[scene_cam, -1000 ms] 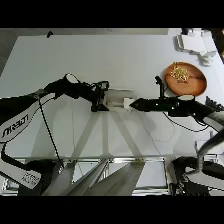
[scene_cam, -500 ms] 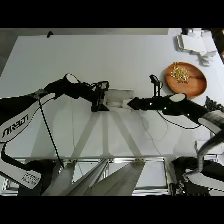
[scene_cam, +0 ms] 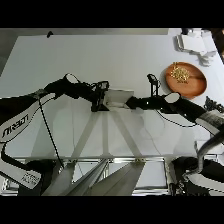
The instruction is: Fold the box and place the chain.
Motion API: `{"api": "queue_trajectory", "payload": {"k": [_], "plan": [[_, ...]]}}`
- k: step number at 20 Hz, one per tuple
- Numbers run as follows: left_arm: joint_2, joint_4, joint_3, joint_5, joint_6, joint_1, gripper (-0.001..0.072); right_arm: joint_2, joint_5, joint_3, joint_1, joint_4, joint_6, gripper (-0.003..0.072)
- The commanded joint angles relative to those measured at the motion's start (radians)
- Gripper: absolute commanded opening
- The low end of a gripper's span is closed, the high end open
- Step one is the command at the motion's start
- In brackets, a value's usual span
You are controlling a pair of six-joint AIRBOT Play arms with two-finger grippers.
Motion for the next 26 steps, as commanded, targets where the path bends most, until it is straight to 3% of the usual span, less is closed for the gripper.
{"api": "queue_trajectory", "payload": {"k": [1, 5, 8, 12, 14, 17, 21, 23, 26], "plan": [[0.0, 0.0, 0.0, 0.0, 0.0, 0.0, 0.0158, 0.002, 0.013, 0.082, 0.066, -0.338, 0.324, 0.0625], [0.0, 0.0, 0.0, 0.0, 0.0, 0.0, 0.0158, -0.006, 0.18, 0.207, 0.15, -0.848, 0.793, 0.0595], [0.0, 0.0, -0.001, 0.0, 0.0, 0.0, 0.0158, -0.06, 0.318, 0.286, 0.206, -0.957, 0.859, 0.0595], [0.0, 0.0, 0.0, 0.0, 0.0, 0.0, 0.0158, -0.138, 0.341, 0.351, 0.269, -1.074, 1.025, 0.0542], [0.0, 0.0, 0.0, 0.0, 0.0, 0.0, 0.0158, -0.172, 0.415, 0.386, 0.288, -1.156, 1.088, 0.054], [0.0, 0.0, 0.0, 0.0, 0.0, 0.0, 0.0158, -0.217, 0.504, 0.443, 0.291, -1.188, 1.138, 0.0539], [0.0, 0.0, 0.0, 0.0, 0.0, 0.0, 0.0158, -0.231, 0.435, 0.48, 0.315, -1.178, 1.174, 0.053], [0.0, 0.0, 0.0, 0.0, 0.0, 0.0, 0.0158, -0.232, 0.416, 0.48, 0.322, -1.131, 1.175, 0.0331], [0.0, 0.0, 0.0, 0.0, 0.0, 0.0, 0.0158, -0.244, 0.415, 0.48, 0.322, -1.075, 1.184, 0.032]]}}
